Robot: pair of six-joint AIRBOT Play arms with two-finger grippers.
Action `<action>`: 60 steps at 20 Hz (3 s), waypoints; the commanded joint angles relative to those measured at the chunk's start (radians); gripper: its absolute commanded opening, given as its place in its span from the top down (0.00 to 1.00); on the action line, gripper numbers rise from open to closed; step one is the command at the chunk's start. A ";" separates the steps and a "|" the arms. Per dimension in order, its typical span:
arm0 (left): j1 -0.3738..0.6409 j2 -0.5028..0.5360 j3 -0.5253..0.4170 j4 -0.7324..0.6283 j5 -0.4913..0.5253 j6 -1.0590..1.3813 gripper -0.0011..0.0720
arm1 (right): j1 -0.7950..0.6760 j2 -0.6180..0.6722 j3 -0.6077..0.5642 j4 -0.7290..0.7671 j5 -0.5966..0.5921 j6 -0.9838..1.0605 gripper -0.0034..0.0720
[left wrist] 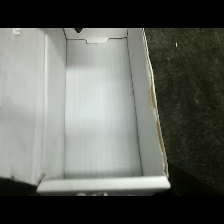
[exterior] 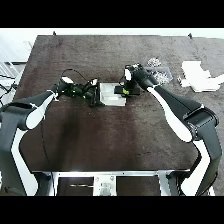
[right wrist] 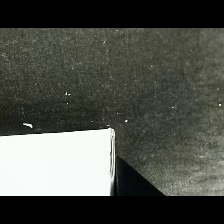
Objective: Fold the box and place the chain.
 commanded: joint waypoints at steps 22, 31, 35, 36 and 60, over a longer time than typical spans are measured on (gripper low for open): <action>0.001 0.000 0.000 0.001 -0.002 -0.001 0.31 | 0.018 0.184 0.000 -0.025 0.047 -0.198 0.32; 0.001 0.000 0.000 0.001 -0.002 -0.001 0.31 | -0.340 0.269 0.000 -0.069 -0.196 -0.351 0.27; 0.001 0.000 0.000 0.001 -0.002 -0.001 0.31 | -0.483 0.140 0.000 0.235 -0.323 -0.577 0.34; 0.001 0.000 0.000 0.001 -0.002 -0.001 0.31 | -0.497 0.114 0.001 0.269 -0.347 -0.624 0.37; 0.001 0.000 0.000 0.001 -0.002 -0.001 0.31 | -0.495 0.030 0.057 0.414 -0.330 -0.826 0.94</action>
